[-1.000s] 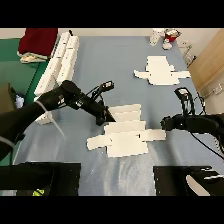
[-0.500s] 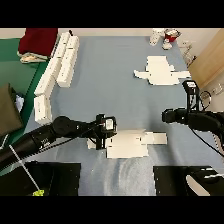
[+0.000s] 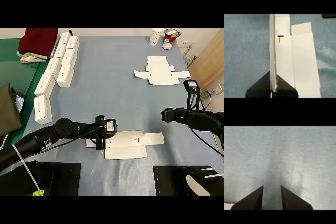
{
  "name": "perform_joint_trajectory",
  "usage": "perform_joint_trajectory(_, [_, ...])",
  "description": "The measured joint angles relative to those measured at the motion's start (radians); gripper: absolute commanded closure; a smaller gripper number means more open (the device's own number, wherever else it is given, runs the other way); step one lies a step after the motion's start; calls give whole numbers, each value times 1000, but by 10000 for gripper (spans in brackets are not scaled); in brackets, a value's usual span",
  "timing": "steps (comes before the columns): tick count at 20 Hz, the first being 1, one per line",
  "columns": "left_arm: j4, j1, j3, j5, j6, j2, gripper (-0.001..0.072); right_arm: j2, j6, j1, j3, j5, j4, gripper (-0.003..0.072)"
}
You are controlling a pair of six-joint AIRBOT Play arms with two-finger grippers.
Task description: Fold the box.
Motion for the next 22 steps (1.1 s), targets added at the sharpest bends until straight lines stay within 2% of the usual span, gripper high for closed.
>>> perform_joint_trajectory(7, [3, 74, 75, -161, -42, -86, 697, -25, 0, 0, 0, 0, 22, 342])
perform_joint_trajectory(13, [10, 86, 116, -206, -87, -150, 697, -39, 1, 0, 0, 0, 35, 342])
perform_joint_trajectory(22, [21, 90, 122, -272, -111, -164, 696, -42, 1, 0, 0, -14, 42, 345])
